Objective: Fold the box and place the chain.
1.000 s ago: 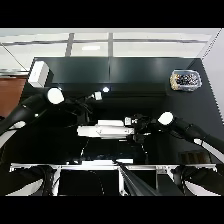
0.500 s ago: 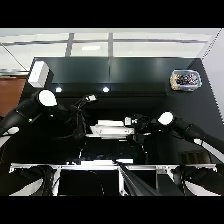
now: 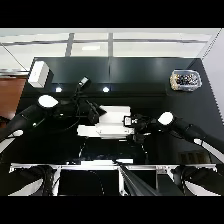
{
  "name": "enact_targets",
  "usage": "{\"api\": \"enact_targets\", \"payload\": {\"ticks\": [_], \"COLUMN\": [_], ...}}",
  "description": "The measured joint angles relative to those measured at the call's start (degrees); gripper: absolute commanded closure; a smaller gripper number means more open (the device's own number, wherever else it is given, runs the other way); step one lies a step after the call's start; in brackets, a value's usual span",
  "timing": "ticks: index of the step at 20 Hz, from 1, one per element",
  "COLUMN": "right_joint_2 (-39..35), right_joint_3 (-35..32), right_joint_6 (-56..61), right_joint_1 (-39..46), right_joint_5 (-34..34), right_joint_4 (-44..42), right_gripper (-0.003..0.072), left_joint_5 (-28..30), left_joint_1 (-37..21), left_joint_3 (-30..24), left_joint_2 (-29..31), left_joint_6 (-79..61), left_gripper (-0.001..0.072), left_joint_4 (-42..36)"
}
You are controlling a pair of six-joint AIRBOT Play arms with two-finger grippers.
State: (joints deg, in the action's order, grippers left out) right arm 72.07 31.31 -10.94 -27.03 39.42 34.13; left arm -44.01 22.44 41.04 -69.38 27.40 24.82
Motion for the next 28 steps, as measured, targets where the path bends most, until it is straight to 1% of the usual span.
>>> {"api": "enact_targets", "payload": {"ticks": [3,8,10,12,15,17,18,19,21,22,23,24,28], "right_joint_2": [0.0,0.0,0.02,0.02,0.04,0.04,0.02,0.04,0.04,0.04,0.04,0.04,0.04], "right_joint_3": [0.0,0.0,0.0,0.0,0.0,0.0,0.0,0.0,0.0,0.0,0.0,0.0,0.0], "right_joint_6": [0.0,0.04,0.04,0.07,0.33,0.44,0.46,0.48,0.5,0.55,0.55,0.59,0.63], "right_joint_1": [0.0,0.0,0.0,0.0,0.0,0.0,0.0,0.0,0.0,0.0,0.0,0.0,0.0], "right_joint_5": [0.02,0.07,0.07,0.07,0.04,0.02,0.02,0.02,0.02,0.02,0.02,0.02,0.0], "right_joint_4": [0.02,0.0,0.0,0.0,0.02,0.04,0.04,0.04,0.04,0.04,0.04,0.04,0.02], "right_gripper": [0.061,0.061,0.0611,0.0611,0.061,0.0611,0.0611,0.0611,0.0611,0.0611,0.061,0.0611,0.061], "left_joint_5": [0.46,-3.43,-4.5,-5.57,-9.51,-10.64,-11.23,-13.0,-16.85,-17.75,-18.18,-17.7,-9.88], "left_joint_1": [0.26,0.35,-0.07,-1.42,-4.44,-7.39,-8.83,-10.27,-11.58,-11.5,-11.04,-10.36,-5.42], "left_joint_3": [1.81,3.58,4.57,6.73,10.91,12.48,12.7,12.41,10.01,8.31,6.27,4.31,-2.64], "left_joint_2": [-3.58,-9.81,-10.8,-10.82,-8.33,-4.44,-2.56,-0.59,2.58,3.87,4.9,5.6,6.91], "left_joint_6": [2.12,3.63,2.95,2.38,1.88,1.66,1.62,0.98,-2.73,-5.62,-8.79,-11.52,-21.94], "left_gripper": [0.0686,0.0685,0.0685,0.0686,0.0686,0.0686,0.0686,0.0686,0.0673,0.0479,0.0153,-0.0004,-0.0003], "left_joint_4": [4.85,8.46,9.79,11.34,13.35,15.54,16.15,16.81,17.88,18.78,20.11,21.44,27.43]}}
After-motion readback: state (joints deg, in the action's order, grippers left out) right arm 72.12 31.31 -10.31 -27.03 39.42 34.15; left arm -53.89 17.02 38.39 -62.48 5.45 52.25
